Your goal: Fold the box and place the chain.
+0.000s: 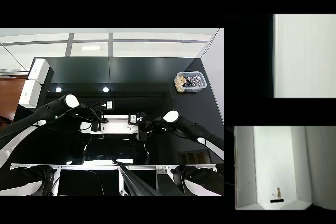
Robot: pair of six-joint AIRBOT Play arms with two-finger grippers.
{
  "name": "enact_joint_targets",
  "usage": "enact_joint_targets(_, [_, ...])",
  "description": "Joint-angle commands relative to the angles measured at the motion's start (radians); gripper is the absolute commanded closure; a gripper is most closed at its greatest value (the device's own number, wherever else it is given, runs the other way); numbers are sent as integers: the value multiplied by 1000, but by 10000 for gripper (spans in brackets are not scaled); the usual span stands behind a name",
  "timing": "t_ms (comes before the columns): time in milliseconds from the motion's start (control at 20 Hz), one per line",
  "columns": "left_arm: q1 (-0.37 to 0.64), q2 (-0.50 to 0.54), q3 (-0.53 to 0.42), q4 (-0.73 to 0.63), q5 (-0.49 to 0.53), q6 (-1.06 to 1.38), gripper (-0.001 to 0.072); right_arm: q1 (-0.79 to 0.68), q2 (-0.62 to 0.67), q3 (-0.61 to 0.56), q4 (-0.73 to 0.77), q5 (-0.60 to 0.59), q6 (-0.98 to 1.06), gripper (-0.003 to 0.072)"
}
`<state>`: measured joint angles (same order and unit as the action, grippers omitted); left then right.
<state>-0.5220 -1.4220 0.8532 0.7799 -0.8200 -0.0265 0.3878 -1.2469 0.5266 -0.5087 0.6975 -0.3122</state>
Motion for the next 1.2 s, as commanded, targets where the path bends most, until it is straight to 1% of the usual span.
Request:
enact_joint_targets(0, [1,-1,0,-4,0,0,680,1,-5,5,-6,-7,20,-23])
enact_joint_targets(250, [1,-1,0,-4,0,0,680,15,-6,5,-27,-12,28,-22])
enact_joint_targets(800, [1,-1,0,-4,0,0,680,19,-6,5,-27,-23,36,-22])
enact_joint_targets(850, [1,-1,0,-4,0,0,680,19,-6,5,-27,-23,36,2])
enact_joint_targets(900, [1,-1,0,-4,0,0,680,19,-6,5,-27,-25,36,184])
enact_joint_targets(950, [1,-1,0,-4,0,0,680,19,-6,5,-27,-25,36,254])
enact_joint_targets(1150, [1,-1,0,-4,0,0,680,19,-6,5,-27,-25,36,254])
